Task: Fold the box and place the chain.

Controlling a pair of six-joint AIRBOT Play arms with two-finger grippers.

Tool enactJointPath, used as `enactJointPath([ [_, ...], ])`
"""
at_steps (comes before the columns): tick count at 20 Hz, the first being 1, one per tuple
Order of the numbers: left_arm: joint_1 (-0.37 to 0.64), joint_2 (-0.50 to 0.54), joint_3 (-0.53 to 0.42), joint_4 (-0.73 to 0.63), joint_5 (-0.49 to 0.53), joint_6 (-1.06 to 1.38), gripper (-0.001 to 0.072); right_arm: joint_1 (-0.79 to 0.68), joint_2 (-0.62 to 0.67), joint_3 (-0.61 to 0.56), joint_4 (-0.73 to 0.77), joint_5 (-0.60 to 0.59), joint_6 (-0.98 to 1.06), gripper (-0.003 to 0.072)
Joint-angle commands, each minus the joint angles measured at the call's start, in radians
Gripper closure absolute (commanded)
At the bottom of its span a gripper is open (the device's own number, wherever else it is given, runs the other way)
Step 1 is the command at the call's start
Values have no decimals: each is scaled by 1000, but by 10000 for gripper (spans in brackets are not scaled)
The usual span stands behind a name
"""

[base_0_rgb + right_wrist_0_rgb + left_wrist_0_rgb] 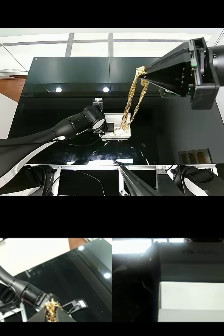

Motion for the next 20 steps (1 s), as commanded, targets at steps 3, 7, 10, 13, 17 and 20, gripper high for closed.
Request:
enactJointPath([
  [3, 0, 0, 1, 1, 0, 0, 680, 39, -3, 1, 3, 27, 11, 667],
  [7, 0, 0, 1, 0, 0, 0, 680, 67, -22, -17, -67, -3, 22, 666],
  [10, 1, 0, 1, 0, 0, 0, 680, 67, -36, -91, -55, 2, 28, 667],
  [13, 1, 0, 1, 0, 0, 0, 680, 67, -48, -171, -56, 28, 27, 666],
  [17, 1, 0, 1, 1, 0, 0, 680, 101, -67, -264, -56, 50, -5, 666],
  [20, 1, 0, 1, 1, 0, 0, 680, 133, -92, -326, -76, 106, -5, 666],
])
